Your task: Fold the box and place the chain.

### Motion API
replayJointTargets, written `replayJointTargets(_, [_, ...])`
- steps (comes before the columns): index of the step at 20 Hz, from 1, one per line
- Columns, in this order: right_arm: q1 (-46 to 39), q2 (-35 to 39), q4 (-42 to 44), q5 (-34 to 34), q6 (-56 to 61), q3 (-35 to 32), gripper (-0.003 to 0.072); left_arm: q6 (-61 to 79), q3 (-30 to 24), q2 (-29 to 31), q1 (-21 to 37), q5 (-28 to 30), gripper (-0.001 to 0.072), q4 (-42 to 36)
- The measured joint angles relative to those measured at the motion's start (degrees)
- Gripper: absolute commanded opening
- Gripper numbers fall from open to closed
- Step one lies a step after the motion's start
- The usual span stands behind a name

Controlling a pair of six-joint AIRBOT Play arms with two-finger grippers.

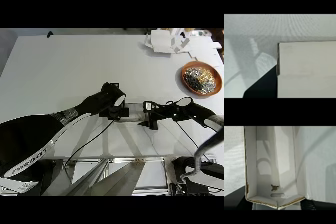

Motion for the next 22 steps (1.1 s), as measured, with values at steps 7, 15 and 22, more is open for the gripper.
replayJointTargets(7, [0.0, 0.0, 0.0, 0.0, -0.1, 0.0, 0.0408, 0.5, 0.0, 0.0, 0.0, -0.6, 0.0172, 0.7])
replayJointTargets(15, [0.0, 0.0, 0.0, 0.0, 0.0, 0.0, 0.0408, 0.5, -0.2, -0.1, 0.0, 0.4, 0.0161, 0.8])
replayJointTargets(22, [0.0, 0.0, 0.0, 0.0, 0.1, 0.0, 0.0408, 1.2, -0.2, -0.1, 0.0, 1.0, 0.0096, -0.9])
